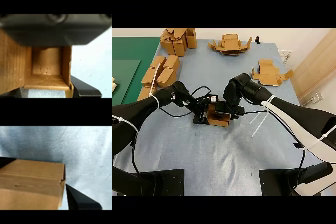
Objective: Fold the box.
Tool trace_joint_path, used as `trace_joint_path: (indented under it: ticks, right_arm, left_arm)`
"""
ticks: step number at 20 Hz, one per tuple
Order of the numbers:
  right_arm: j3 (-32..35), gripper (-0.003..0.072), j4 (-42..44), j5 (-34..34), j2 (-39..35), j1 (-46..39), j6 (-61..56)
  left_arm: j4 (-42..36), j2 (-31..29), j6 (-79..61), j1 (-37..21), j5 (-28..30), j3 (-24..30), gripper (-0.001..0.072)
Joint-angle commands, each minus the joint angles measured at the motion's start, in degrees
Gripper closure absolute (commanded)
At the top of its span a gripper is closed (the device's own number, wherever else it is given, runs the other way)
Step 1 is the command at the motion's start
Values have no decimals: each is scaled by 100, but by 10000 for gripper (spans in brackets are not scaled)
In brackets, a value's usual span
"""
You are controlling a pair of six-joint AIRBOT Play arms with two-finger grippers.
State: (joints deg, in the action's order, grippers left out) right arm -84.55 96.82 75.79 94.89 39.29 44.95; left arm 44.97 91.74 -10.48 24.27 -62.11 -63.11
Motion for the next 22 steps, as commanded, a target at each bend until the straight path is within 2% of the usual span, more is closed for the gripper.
trace_joint_path:
  ticks: [1,3,6,9,10,11,12,13,22]
  right_arm:
    - [-13,238,-105,389,20,-2,-35]
    - [-9,238,-190,501,79,-2,-109]
    - [-13,238,-173,221,203,-2,-173]
    - [-13,239,-98,225,382,0,-225]
    - [-13,285,-107,225,433,2,-227]
    - [-13,443,-146,225,448,2,-229]
    - [-22,647,-210,227,448,2,-229]
    - [-50,678,-236,240,448,4,-232]
    - [-111,677,-341,271,450,35,-295]
  left_arm:
    - [4,-4,2,0,2,-2,544]
    - [4,-4,2,0,2,-2,544]
    - [4,-4,2,0,4,-2,544]
    - [4,-4,2,2,4,-2,544]
    - [4,-4,2,2,4,-2,544]
    - [4,-4,0,0,4,-2,544]
    - [4,-4,0,0,4,-2,543]
    - [4,-4,0,0,4,-2,544]
    - [4,37,2,0,7,-2,544]
